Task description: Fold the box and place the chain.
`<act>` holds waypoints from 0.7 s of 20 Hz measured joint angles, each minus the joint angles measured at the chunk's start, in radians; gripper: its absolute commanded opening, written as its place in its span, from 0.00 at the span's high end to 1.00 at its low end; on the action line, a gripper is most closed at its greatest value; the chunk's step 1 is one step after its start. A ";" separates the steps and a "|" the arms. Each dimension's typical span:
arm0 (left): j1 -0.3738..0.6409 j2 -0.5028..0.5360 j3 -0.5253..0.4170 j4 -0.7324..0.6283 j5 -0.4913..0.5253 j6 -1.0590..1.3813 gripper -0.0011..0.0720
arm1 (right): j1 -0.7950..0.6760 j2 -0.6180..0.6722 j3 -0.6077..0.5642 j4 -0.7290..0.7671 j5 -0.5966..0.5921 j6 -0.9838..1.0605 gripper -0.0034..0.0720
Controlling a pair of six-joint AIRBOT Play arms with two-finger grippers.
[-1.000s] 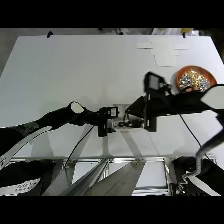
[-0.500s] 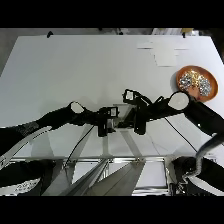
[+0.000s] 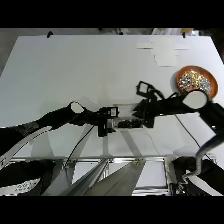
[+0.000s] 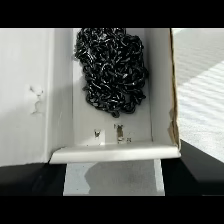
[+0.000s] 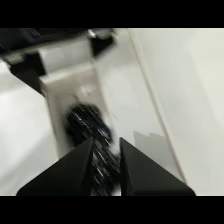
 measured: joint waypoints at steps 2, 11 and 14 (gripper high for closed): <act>0.000 0.000 0.000 0.000 0.000 0.000 0.70 | -0.075 0.021 -0.003 -0.046 0.042 -0.022 0.75; 0.000 0.000 0.000 0.000 0.000 0.000 0.70 | -0.227 0.029 -0.121 -0.103 0.080 -0.311 0.75; 0.000 0.000 0.000 0.000 0.000 0.000 0.70 | -0.231 0.007 -0.162 -0.072 0.069 -0.417 0.75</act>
